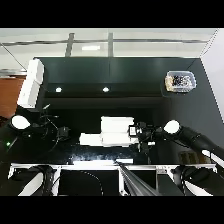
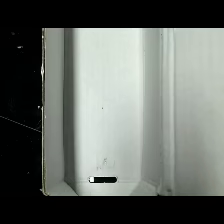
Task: Fold the box and place the chain.
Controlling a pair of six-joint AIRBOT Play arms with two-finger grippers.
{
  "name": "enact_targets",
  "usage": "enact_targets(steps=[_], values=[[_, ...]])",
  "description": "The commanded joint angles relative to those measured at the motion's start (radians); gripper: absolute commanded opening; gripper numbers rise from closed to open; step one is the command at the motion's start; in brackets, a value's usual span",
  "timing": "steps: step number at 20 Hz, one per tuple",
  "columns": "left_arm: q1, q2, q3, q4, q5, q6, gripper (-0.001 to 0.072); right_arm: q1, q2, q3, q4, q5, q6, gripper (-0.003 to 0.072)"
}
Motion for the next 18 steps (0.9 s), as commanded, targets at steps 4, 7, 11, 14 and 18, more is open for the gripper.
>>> enact_targets(steps=[4,7,11,14,18], values=[[-0.075,-0.194,-0.058,-0.317,0.048,0.097,0.0029,0.000,0.000,0.000,0.000,0.000,0.000,0.0427],[-0.172,-0.268,-0.053,-0.438,0.080,0.245,0.0029,0.000,0.000,0.000,0.000,0.000,0.000,0.0427],[-0.246,-0.286,-0.028,-0.464,0.103,0.278,0.0028,0.000,0.000,0.000,0.000,0.000,0.000,0.0427],[-0.255,-0.286,0.006,-0.468,0.084,0.340,0.0029,0.000,0.000,0.000,0.000,0.000,0.000,0.0427],[-0.255,-0.286,0.047,-0.468,0.054,0.391,0.0382,0.000,0.000,0.000,0.000,0.000,0.000,0.0428]])
